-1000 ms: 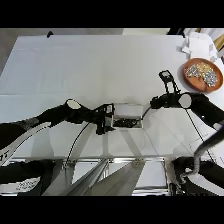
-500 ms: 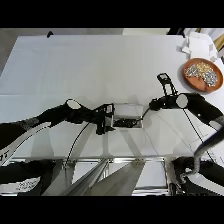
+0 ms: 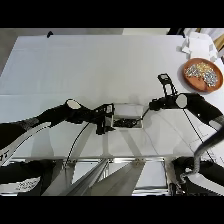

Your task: Fold the box and place the chain.

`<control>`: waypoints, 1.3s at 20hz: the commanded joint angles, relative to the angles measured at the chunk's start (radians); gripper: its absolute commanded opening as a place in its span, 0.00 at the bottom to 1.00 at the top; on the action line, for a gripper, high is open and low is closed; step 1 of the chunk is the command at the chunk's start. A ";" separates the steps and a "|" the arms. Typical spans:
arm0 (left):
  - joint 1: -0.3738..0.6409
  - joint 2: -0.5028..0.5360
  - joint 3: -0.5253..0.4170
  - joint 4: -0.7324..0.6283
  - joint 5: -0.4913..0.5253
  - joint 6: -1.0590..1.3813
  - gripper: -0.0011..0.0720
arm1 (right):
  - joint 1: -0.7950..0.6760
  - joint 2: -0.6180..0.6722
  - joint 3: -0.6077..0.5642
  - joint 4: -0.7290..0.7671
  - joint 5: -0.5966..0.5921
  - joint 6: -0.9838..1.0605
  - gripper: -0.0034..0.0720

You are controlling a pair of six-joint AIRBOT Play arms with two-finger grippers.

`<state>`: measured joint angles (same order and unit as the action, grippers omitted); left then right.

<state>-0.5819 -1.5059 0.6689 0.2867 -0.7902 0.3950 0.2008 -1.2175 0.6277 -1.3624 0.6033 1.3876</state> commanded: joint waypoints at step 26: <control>0.001 0.001 0.000 -0.002 0.000 0.000 0.20 | 0.217 0.422 -0.002 0.017 0.257 -0.037 0.07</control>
<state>-0.5819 -1.5059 0.6689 0.2852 -0.7902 0.3950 0.3450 -0.8856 0.6262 -1.3540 0.8249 1.3392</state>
